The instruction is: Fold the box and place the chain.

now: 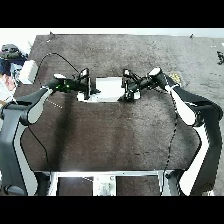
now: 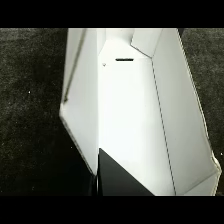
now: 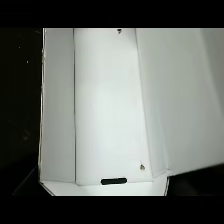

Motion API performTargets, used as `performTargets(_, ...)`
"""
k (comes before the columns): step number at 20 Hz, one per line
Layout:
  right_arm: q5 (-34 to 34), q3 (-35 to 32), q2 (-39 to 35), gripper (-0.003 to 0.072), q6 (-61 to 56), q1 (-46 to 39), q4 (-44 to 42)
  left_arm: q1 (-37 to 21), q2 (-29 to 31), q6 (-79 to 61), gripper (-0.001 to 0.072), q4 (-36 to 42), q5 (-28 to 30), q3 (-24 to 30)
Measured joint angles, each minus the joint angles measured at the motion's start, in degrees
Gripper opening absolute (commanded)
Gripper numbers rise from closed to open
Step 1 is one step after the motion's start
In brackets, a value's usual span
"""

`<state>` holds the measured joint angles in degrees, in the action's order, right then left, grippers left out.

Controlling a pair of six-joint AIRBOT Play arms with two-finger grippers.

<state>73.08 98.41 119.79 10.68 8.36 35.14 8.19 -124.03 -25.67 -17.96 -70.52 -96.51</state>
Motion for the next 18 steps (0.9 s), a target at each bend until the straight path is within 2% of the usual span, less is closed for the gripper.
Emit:
performTargets(12,0.5,1.3,2.5,0.0642,1.3,0.7,0.2,0.0,0.0,0.0,0.0013,0.0,0.0,0.0)
performTargets(13,0.5,1.4,2.6,0.0540,1.3,0.7,0.3,0.0,0.0,0.0,0.0013,0.0,0.0,0.0)
performTargets(18,-0.1,1.7,2.6,0.0532,1.2,0.7,1.4,0.0,0.0,-0.2,0.0013,0.0,0.0,0.0)
